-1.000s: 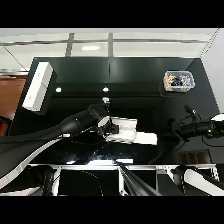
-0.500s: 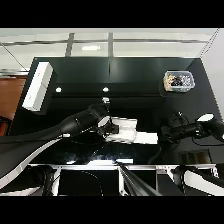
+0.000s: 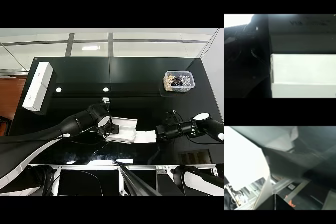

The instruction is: Fold the box and place the chain.

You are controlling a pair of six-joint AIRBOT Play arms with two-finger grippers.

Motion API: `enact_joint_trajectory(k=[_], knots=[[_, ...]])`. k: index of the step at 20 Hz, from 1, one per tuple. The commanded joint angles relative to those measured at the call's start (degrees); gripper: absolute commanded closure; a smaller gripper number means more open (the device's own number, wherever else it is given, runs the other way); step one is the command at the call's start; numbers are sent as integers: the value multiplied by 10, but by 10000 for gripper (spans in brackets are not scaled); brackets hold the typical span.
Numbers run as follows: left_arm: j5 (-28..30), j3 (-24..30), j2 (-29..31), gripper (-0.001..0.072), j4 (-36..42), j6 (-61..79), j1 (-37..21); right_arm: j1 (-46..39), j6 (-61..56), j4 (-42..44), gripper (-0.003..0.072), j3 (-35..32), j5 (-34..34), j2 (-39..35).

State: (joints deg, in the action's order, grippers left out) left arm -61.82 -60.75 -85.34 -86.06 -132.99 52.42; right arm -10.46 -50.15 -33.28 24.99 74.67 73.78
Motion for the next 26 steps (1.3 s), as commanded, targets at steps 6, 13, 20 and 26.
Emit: enact_joint_trajectory(k=[6,13,20,26], knots=[[0,0,0,681,0,0,0,26,13,86,186,1,8,-1],[0,0,0,681,0,0,0,107,10,94,110,18,-33,-1],[0,0,0,681,0,0,0,205,-43,81,111,78,-112,-1],[0,0,0,681,0,0,0,311,-249,-95,132,136,-183,-6]])
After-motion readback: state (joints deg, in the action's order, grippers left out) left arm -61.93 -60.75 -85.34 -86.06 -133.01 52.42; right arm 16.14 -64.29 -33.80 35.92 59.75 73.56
